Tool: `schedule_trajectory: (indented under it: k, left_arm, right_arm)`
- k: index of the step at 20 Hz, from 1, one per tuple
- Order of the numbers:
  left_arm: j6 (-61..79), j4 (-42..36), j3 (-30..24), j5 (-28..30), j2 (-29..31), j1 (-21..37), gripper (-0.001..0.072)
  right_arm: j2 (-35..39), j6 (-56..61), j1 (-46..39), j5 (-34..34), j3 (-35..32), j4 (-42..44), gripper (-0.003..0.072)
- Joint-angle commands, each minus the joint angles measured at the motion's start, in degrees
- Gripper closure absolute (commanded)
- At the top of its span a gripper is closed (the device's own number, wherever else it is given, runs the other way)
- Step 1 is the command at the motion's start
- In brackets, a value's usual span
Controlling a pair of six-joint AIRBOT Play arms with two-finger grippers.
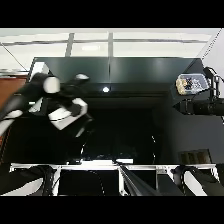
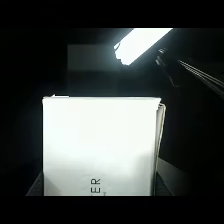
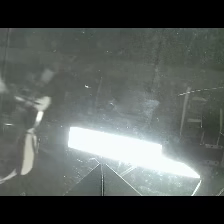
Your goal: Fold the box and place the chain.
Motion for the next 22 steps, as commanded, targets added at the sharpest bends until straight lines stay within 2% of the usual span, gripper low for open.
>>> schedule_trajectory:
  k: [1,3,5,10,12,15,18,22]
  left_arm:
    - [-7.1,1.2,-8.0,-1.4,7.2,17.2,0.0438]
    - [-8.5,1.0,-9.3,-2.5,7.2,26.8,0.0438]
    - [-8.1,0.6,-9.3,-3.7,7.2,33.2,0.0438]
    - [-3.6,1.2,-9.3,-3.8,7.2,42.9,0.0438]
    - [0.2,1.2,-9.3,-2.9,7.2,45.4,0.0438]
    - [4.1,0.1,-10.0,1.7,7.3,47.9,0.0431]
    - [14.3,-6.7,-12.6,7.1,7.3,47.9,0.0431]
    - [18.7,-11.6,-15.5,15.5,7.3,47.9,0.0415]
  right_arm:
    - [0.0,0.0,0.0,0.0,0.0,0.0,0.0663]
    - [0.0,0.0,0.0,0.0,0.0,0.0,0.0662]
    - [0.0,0.0,0.0,0.0,0.0,0.0,0.0662]
    - [0.0,0.0,0.0,0.0,0.0,0.0,0.0662]
    - [0.0,0.0,0.0,0.0,0.0,0.0,0.0663]
    - [0.0,0.4,0.0,0.0,0.0,0.0,0.0663]
    - [0.0,0.7,0.0,0.0,0.0,0.0,0.0663]
    - [0.0,2.6,0.0,0.0,0.0,0.1,0.0663]
